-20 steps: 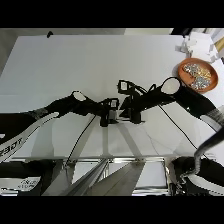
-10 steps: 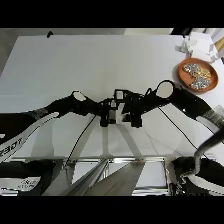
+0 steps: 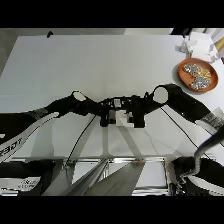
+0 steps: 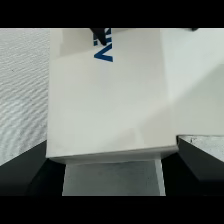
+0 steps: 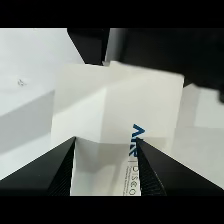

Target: Fold the box and place the chain.

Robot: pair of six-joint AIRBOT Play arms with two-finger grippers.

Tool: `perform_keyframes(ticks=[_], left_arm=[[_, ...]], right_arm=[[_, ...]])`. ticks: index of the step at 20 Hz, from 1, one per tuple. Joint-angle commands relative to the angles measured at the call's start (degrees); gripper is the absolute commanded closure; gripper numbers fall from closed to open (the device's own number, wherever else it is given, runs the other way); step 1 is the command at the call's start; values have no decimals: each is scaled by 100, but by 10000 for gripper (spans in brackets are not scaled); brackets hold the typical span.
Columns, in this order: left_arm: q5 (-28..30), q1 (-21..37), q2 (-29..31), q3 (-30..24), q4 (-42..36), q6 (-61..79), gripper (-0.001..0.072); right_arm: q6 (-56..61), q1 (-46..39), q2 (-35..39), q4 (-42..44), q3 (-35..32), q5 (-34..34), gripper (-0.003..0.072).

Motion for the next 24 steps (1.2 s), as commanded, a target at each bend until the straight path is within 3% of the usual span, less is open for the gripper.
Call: perform_keyframes(ticks=[1,12,18,22,24], left_arm=[[-2,-2,0,2,2,2,638],[0,-2,0,2,2,2,638],[-2,-2,0,2,2,2,638],[-2,-2,0,2,2,2,638],[0,-2,0,2,2,2,638]], right_arm=[[205,46,15,-317,0,-111,269],[439,46,129,-380,0,-302,349],[470,146,203,-350,0,109,393],[1014,260,219,-551,-127,136,382],[1174,260,219,-756,-254,-15,251]])
